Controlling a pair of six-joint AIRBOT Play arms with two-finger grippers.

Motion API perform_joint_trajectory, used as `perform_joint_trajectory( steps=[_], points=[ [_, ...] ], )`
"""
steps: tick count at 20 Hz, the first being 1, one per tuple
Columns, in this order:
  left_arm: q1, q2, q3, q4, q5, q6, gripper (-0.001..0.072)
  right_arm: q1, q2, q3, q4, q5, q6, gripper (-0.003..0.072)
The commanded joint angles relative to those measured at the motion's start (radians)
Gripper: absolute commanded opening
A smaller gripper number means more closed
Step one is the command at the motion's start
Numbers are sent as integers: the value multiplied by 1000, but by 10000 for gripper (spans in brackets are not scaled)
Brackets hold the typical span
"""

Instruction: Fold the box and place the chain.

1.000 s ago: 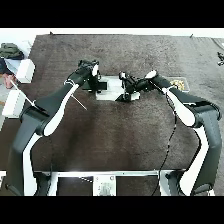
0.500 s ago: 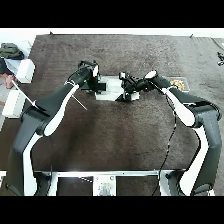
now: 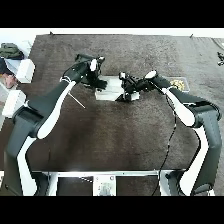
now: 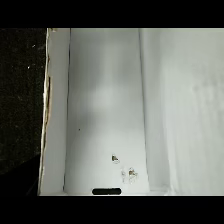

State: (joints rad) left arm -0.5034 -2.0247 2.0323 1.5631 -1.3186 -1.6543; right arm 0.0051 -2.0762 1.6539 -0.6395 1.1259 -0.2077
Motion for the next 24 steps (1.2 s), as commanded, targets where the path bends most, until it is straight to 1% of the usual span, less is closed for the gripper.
perform_joint_trajectory(
  steps=[1,4,6,8,9,11,12,13,15,17,18,19,20,21,22,24],
  points=[
    [3,86,1,1,-3,170,672,0,0,1,0,0,0,209],
    [20,164,0,-14,24,269,672,0,0,1,0,0,0,210],
    [61,191,-2,-122,51,393,672,0,0,1,0,0,0,210],
    [133,196,-2,-307,50,550,672,0,0,1,0,0,0,210],
    [182,196,-12,-435,42,665,672,0,0,1,0,0,0,210],
    [283,196,-65,-674,30,916,672,0,0,1,0,0,0,210],
    [332,196,-108,-758,31,1044,672,0,0,1,0,0,0,210],
    [369,193,-149,-801,52,1115,672,0,0,1,0,0,0,210],
    [415,183,-206,-807,97,1135,672,0,0,1,0,0,0,210],
    [431,181,-228,-834,150,1131,672,0,0,1,0,0,0,210],
    [431,181,-228,-839,158,1146,639,0,0,1,0,0,0,209],
    [431,165,-230,-827,179,1229,552,0,0,1,0,0,0,210],
    [437,132,-230,-843,205,1247,532,0,0,1,0,0,0,210],
    [446,98,-229,-885,190,1276,533,0,0,1,0,0,0,210],
    [455,61,-229,-964,156,1346,533,0,0,1,0,0,0,210],
    [462,3,-229,-1087,103,1536,532,0,0,1,0,0,0,210]
  ],
)
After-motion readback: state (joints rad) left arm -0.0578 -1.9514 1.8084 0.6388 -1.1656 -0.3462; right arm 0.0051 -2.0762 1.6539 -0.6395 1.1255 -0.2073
